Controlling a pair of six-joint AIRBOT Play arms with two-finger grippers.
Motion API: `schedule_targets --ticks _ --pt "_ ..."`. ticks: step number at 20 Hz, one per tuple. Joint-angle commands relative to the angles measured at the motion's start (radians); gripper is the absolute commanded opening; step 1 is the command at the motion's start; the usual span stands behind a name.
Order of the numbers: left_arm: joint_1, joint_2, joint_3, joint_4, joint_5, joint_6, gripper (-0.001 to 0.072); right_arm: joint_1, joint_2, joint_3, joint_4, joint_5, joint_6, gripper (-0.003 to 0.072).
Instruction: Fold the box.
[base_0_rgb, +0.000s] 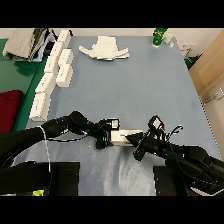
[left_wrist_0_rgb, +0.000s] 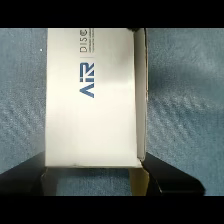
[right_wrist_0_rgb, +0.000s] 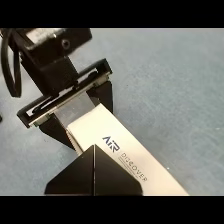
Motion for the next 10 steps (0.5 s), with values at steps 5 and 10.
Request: schedule_targets --ticks 5,10 --pt "0.0 0.0 0.0 0.001 0.001 0.002 0.052 -0.115 -0.024 0.114 -0.092 -0.206 0.021 0.0002" --pt "0.0 0.0 0.0 0.001 0.001 0.002 0.052 -0.354 -0.112 0.249 -0.163 -0.428 0.118 0.0002"
